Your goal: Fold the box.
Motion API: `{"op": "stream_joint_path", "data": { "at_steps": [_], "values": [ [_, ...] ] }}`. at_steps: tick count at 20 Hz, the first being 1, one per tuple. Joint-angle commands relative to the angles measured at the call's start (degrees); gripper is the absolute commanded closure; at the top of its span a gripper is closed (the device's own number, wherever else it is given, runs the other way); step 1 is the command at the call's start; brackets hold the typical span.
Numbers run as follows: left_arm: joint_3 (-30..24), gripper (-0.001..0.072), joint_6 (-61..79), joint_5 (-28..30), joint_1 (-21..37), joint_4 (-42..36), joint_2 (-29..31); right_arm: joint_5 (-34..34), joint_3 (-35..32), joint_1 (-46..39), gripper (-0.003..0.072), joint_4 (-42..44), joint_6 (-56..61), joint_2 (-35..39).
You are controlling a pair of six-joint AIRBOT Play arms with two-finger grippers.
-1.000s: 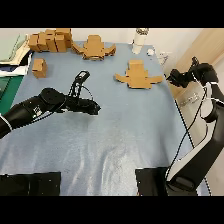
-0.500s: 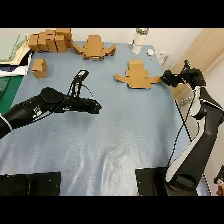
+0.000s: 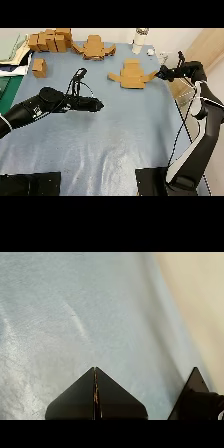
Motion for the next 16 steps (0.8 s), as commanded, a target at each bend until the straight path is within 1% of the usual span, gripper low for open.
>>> {"op": "stream_joint_path", "data": {
  "at_steps": [1,3,5,9,11,13,15,16],
  "values": [
    [0.07,0.0698,0.83,0.13,0.11,-0.79,0.13,-2.8,-7.43,1.4,0.0689,-2.58,-0.37,8.13],
    [0.04,0.0698,0.76,-0.24,0.44,1.2,0.48,-1.7,-16.57,2.45,0.0688,-3.67,-0.17,15.1],
    [0.04,0.0698,0.76,-1.95,1.4,1.9,0.61,3.21,-30.56,4.39,0.0688,-5.9,-0.17,24.87],
    [0.04,0.0698,0.76,-11.37,5.27,2.84,0.83,13.77,-60.83,10.23,0.0688,-5.99,1.75,45.33],
    [-0.04,0.0699,0.72,-15.58,7.56,4.66,1.55,17.42,-73.02,13.92,0.0688,-6.01,5.64,54.8],
    [-0.11,0.0699,0.7,-19.17,10.03,7.06,3.1,19.5,-81.9,17.46,0.0688,-6.43,9.81,63.25],
    [-0.13,0.0699,0.26,-22.29,12.68,9.44,4.79,19.87,-87.3,20.09,0.0688,-9.44,15.74,69.66],
    [-0.13,0.0699,0.24,-23.71,13.97,10.51,5.44,19.47,-88.83,20.98,0.0685,-11.78,18.14,71.56]
  ]
}}
